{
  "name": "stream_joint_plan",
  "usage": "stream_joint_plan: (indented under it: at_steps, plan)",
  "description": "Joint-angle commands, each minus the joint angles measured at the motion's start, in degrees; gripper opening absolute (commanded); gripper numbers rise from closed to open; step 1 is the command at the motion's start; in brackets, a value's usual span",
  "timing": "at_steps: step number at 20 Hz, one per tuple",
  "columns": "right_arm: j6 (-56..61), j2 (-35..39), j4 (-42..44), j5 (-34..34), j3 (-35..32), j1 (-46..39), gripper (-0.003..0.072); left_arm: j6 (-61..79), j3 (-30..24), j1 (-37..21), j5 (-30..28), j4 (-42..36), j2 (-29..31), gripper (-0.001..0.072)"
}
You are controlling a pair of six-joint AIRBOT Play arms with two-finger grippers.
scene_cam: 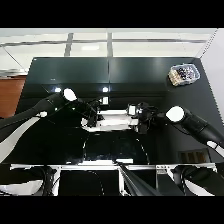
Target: Fold the box and place the chain.
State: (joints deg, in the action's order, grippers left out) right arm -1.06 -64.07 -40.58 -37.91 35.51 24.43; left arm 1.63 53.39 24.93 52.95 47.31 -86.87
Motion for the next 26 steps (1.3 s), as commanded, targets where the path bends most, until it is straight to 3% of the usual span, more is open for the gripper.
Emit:
stream_joint_plan:
  at_steps: [1, 3, 11, 26]
  plan:
    - [-10.75, -2.82, 9.05, -2.91, 0.07, -0.85, 0.0704, 0.07, 0.04, 0.02, -0.02, 0.0, -0.04, 0.0031]
    - [-15.28, -4.92, 14.03, -3.32, 0.07, -0.85, 0.0704, 0.07, 0.04, 0.02, 0.0, 0.0, -0.04, 0.0032]
    - [-16.17, -11.74, 11.26, -5.35, 0.07, -0.87, 0.0704, 0.04, 0.04, 0.02, 0.02, 0.0, -0.04, 0.0032]
    - [-12.04, -12.09, 9.88, -2.75, 0.09, -0.85, 0.0704, 0.04, 0.04, 0.04, 0.02, 0.0, -0.04, 0.0031]
